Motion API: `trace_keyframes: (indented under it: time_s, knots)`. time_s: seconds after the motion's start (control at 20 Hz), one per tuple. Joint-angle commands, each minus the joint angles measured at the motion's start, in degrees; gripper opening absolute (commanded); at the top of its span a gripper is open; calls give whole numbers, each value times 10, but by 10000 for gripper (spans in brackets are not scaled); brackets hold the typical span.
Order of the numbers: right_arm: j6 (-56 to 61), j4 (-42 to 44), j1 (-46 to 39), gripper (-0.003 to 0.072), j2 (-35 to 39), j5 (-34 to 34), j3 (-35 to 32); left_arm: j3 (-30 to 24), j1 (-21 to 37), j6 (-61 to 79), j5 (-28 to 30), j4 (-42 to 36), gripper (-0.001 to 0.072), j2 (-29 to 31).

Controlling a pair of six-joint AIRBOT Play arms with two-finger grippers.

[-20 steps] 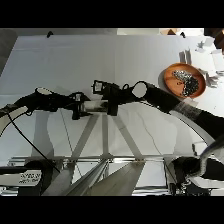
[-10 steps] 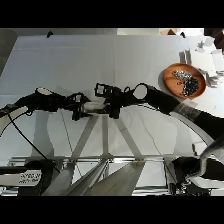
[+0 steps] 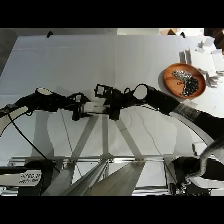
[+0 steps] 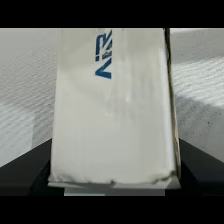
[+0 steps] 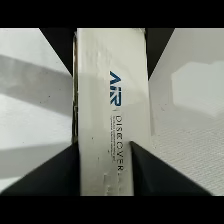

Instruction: Fold the box and place the chain.

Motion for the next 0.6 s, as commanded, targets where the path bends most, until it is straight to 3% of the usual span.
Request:
trace_keyframes:
  time_s: [0.0,0.15,0.2,0.35,0.5,0.55]
  knots:
    - [1,1,1,201,0,-24,-5,0,0,1,1,0,341,0]
    - [1,1,1,230,0,-24,-6,0,0,1,1,0,341,0]
    - [1,0,1,308,0,-19,-7,0,0,1,1,0,341,0]
    - [1,1,1,252,0,-10,-7,0,0,1,1,0,341,0]
    - [1,0,4,299,0,-6,-7,0,0,1,1,0,341,0]
    - [1,1,5,242,-1,-8,-7,0,0,1,1,0,341,1]
